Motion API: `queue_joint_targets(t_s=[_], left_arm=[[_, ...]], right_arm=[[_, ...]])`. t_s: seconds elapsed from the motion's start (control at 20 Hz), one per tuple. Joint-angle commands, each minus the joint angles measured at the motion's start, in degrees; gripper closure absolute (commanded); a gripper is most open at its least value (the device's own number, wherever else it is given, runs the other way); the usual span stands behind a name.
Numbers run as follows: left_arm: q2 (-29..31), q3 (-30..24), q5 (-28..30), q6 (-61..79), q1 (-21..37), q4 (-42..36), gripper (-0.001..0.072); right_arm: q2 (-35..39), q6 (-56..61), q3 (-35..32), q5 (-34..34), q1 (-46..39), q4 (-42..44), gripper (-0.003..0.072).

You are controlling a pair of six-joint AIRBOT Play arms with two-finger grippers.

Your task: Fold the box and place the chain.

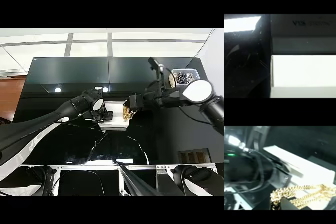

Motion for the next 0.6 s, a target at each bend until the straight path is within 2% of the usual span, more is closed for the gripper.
queue_joint_targets(t_s=[0.0,0.15,0.2,0.25,0.3,0.45,0.55], left_arm=[[0.0,0.0,0.0,0.0,0.0,0.0,0.0679],[0.0,0.0,0.0,0.0,0.0,0.0,0.0679],[0.0,0.0,0.0,0.0,0.0,0.0,0.0679],[0.0,0.0,0.0,0.0,0.0,0.0,0.0679],[0.0,0.0,0.0,0.0,0.0,0.0,0.0679],[0.0,0.0,-0.2,0.0,0.0,0.0,0.0679],[0.0,0.0,-0.2,0.0,0.0,0.0,0.0679]], right_arm=[[-1.8,0.5,-3.0,-3.7,0.1,0.3,0.0676],[-4.9,0.5,-3.0,-5.1,0.9,2.1,0.0673],[-5.8,0.5,-3.0,-5.0,0.9,2.0,0.0652],[-6.2,0.5,-3.0,-4.6,0.9,1.7,0.0409],[-6.0,0.4,-3.0,-3.8,0.2,0.6,0.0338],[-2.8,-1.7,-2.3,5.1,-8.1,-4.8,0.0339],[0.3,-12.7,-2.4,12.8,-13.7,-13.0,0.0339]])
